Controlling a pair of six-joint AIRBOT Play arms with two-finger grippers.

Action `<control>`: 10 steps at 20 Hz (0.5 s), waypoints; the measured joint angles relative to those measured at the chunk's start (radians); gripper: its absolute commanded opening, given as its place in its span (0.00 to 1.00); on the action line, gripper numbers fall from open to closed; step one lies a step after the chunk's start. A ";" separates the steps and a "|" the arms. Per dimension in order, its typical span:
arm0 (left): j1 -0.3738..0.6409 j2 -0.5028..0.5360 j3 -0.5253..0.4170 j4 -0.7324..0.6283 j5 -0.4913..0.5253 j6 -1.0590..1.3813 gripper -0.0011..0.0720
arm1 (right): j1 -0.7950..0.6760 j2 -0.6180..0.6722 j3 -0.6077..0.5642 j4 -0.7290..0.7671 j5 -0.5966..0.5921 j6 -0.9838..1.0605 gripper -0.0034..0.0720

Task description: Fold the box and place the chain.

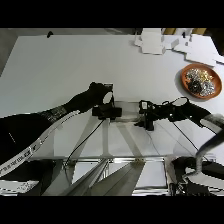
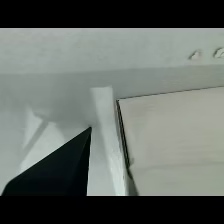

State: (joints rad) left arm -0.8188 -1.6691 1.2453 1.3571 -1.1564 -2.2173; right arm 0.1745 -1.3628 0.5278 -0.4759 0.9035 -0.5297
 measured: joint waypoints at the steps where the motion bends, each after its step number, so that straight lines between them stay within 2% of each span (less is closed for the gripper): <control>1: 0.000 0.010 0.001 -0.011 -0.002 0.012 0.48 | 0.000 0.000 0.000 0.002 0.000 -0.001 0.59; 10: 0.055 0.174 0.000 -0.016 -0.079 0.197 0.50 | 0.000 0.000 0.000 0.002 0.004 0.000 0.59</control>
State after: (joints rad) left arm -0.7639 -1.4952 1.2457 1.3415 -1.2358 -2.0205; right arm 0.1749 -1.3628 0.5278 -0.4740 0.9073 -0.5293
